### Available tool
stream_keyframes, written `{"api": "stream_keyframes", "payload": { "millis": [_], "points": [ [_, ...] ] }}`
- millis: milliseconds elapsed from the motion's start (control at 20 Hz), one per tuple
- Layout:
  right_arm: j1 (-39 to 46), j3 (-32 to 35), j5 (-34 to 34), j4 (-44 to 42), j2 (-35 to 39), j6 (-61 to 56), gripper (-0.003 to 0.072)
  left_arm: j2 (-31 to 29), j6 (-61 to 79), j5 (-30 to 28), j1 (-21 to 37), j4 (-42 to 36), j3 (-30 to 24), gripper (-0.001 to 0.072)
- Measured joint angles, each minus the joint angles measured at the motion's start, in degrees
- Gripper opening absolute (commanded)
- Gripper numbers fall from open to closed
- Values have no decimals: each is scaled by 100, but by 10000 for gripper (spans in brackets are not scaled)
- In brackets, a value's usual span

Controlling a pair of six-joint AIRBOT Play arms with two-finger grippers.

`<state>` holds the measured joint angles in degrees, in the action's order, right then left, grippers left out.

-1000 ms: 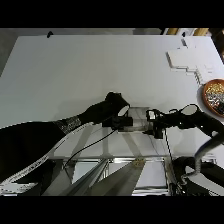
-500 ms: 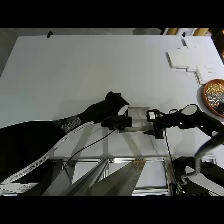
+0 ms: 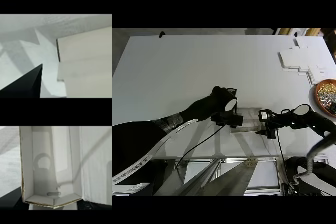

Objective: Fold the box and place the chain.

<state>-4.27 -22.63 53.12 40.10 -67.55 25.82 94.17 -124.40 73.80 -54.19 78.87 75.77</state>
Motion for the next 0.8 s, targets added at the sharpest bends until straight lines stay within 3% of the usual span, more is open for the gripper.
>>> {"api": "stream_keyframes", "payload": {
  "millis": [400,450,500,600,700,800],
  "points": [
    [0,2,0,-2,0,-2,398,-1436,2544,678,516,-173,-114,395],
    [0,2,0,-4,0,-2,398,-1683,2922,704,632,-188,-236,428],
    [0,2,0,-2,0,-2,398,-1917,3346,702,756,-210,-402,515],
    [0,2,0,-4,0,-2,398,-2365,4489,433,1099,-382,-931,582],
    [0,2,0,-4,0,-2,398,-2677,6026,-278,1499,-835,-1648,697],
    [0,2,0,-4,0,-2,398,-2791,7827,-1102,1814,-1416,-2382,694]
  ]
}}
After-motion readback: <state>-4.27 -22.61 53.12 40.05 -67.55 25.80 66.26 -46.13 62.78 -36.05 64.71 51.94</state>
